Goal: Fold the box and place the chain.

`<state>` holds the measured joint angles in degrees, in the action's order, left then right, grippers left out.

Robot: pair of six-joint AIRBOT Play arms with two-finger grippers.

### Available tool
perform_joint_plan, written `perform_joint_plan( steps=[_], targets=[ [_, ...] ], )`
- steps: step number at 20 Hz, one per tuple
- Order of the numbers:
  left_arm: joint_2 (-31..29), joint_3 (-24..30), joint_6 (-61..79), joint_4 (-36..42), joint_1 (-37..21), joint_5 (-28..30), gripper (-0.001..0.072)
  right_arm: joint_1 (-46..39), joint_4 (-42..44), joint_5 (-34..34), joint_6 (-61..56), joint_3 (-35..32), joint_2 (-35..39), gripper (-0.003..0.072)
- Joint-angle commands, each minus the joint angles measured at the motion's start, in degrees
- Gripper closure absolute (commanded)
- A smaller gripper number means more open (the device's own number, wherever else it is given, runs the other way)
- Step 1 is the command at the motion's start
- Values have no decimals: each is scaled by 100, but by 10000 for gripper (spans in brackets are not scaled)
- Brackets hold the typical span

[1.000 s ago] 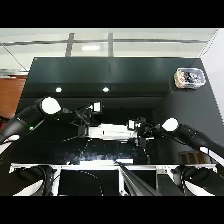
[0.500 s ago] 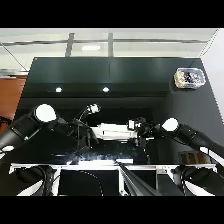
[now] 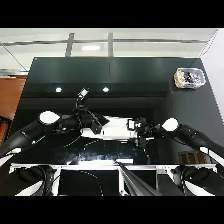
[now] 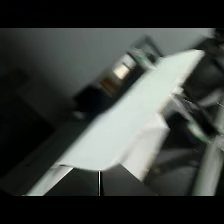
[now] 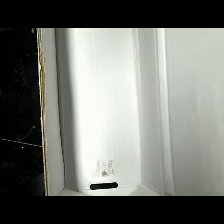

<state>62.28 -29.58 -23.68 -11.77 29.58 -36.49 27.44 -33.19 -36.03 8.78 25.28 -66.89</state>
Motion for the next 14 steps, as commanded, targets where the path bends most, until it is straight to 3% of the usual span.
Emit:
perform_joint_plan(
  steps=[1,4,6,10,14],
  targets=[
    [345,-33,173,-20,4,487,685,7,0,0,0,0,-2,288],
    [590,-310,229,-721,184,688,685,7,0,-2,0,0,-2,288],
    [702,-485,227,-774,251,813,685,7,0,0,0,0,-2,288],
    [901,-605,223,-807,245,382,685,7,0,0,0,0,-2,288],
    [984,-608,184,-1567,310,227,685,7,0,0,0,0,-2,289]
  ],
)
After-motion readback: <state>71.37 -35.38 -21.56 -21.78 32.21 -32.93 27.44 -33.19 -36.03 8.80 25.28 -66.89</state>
